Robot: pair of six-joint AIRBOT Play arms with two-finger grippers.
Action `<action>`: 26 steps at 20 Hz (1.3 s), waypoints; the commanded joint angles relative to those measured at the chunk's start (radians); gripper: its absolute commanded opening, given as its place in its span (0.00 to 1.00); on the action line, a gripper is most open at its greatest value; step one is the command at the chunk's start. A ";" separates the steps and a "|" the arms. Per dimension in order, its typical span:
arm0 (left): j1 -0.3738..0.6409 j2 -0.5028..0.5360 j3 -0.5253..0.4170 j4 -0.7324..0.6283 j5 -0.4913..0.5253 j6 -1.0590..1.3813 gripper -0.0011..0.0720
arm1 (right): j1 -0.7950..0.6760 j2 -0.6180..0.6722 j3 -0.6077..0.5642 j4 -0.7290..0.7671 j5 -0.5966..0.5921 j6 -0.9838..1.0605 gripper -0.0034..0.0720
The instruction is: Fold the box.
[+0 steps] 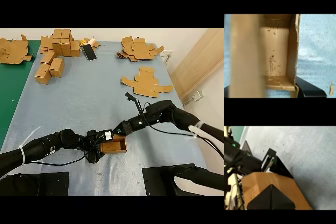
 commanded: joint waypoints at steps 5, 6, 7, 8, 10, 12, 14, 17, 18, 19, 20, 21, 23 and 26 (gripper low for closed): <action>0.000 0.000 0.001 0.000 0.000 0.000 0.74 | 0.063 0.201 -0.131 -0.229 0.164 0.054 0.05; 0.000 0.000 0.001 0.000 0.000 0.000 0.74 | 0.093 0.204 -0.134 -0.253 0.173 0.063 0.05; 0.000 0.000 0.001 0.000 0.000 0.000 0.74 | 0.130 0.213 -0.134 -0.274 0.196 0.073 0.05; 0.000 0.000 0.001 0.000 0.000 0.000 0.74 | 0.172 0.233 -0.134 -0.300 0.237 0.080 0.05; 0.000 0.000 0.001 0.000 0.000 0.000 0.74 | 0.245 0.293 -0.134 -0.377 0.337 0.108 0.05; 0.000 0.000 0.000 0.000 0.000 0.000 0.74 | 0.307 0.366 -0.134 -0.473 0.401 0.145 0.05; 0.000 0.000 0.000 0.000 0.000 0.000 0.74 | 0.370 0.433 -0.143 -0.569 0.417 0.159 0.05; 0.000 0.000 0.001 0.000 0.000 0.000 0.74 | 0.467 0.497 -0.167 -0.708 0.454 0.159 0.05; 0.000 0.000 0.001 0.000 0.000 0.000 0.74 | 0.490 0.500 -0.167 -0.729 0.463 0.158 0.13; 0.000 0.000 0.001 0.000 0.000 0.000 0.74 | 0.504 0.500 -0.167 -0.731 0.464 0.152 0.30; 0.000 0.000 0.001 0.000 0.000 0.000 0.74 | 0.516 0.500 -0.166 -0.730 0.464 0.134 0.38; 0.000 0.000 0.001 0.000 0.000 0.000 0.74 | 0.526 0.500 -0.166 -0.729 0.463 0.121 0.44; 0.000 0.000 0.001 0.000 0.000 0.000 0.74 | 0.546 0.500 -0.161 -0.730 0.460 0.082 0.45; 0.000 0.000 0.000 0.000 0.000 0.000 0.74 | 0.555 0.483 -0.162 -0.743 0.462 0.003 0.45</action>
